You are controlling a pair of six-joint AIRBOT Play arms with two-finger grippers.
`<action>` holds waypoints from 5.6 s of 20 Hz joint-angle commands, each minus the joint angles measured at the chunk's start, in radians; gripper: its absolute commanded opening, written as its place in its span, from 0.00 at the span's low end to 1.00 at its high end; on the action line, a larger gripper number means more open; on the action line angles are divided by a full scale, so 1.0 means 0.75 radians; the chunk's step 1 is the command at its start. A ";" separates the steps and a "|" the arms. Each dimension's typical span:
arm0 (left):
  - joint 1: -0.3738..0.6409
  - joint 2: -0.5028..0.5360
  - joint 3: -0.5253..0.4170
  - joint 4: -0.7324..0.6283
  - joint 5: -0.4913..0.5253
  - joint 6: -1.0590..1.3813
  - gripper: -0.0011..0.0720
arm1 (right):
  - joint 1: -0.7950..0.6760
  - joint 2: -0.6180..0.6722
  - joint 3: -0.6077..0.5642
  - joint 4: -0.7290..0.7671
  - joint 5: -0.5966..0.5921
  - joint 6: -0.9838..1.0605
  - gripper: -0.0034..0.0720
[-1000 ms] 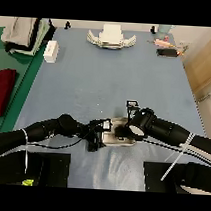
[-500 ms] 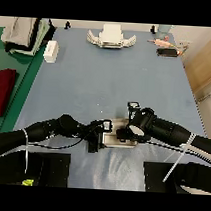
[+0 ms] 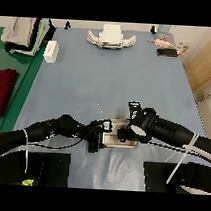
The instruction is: Fold the box.
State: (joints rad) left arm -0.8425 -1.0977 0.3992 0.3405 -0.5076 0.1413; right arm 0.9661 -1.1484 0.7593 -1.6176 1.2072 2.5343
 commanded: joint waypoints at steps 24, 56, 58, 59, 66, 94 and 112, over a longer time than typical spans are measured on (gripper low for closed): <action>0.001 0.001 0.001 0.065 0.036 -0.001 0.65 | -0.796 0.537 -0.001 0.233 0.286 -0.610 0.05; 0.001 0.001 0.001 0.065 0.035 -0.001 0.65 | -0.567 0.124 0.030 0.888 -0.007 -2.148 0.05; 0.001 0.001 0.001 0.065 0.035 -0.001 0.65 | -0.470 0.227 -0.033 0.813 -0.167 -2.148 0.05; 0.001 0.001 0.001 0.065 0.035 -0.001 0.65 | -0.428 0.272 -0.062 0.783 -0.231 -2.147 0.05; 0.001 0.001 0.001 0.065 0.035 -0.001 0.65 | -0.115 0.523 -0.310 0.603 -0.575 -2.147 0.05; 0.001 0.001 0.001 0.065 0.035 -0.001 0.65 | -0.005 0.509 -0.380 0.241 -0.667 -2.416 0.82; 0.001 0.001 0.001 0.065 0.035 -0.001 0.65 | 0.070 0.629 -0.380 0.229 -0.677 -2.415 0.56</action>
State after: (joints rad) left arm -0.8421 -1.0969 0.3992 0.3885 -0.4801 0.1406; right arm 1.0164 -0.7071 0.4740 -1.4479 0.6975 0.7219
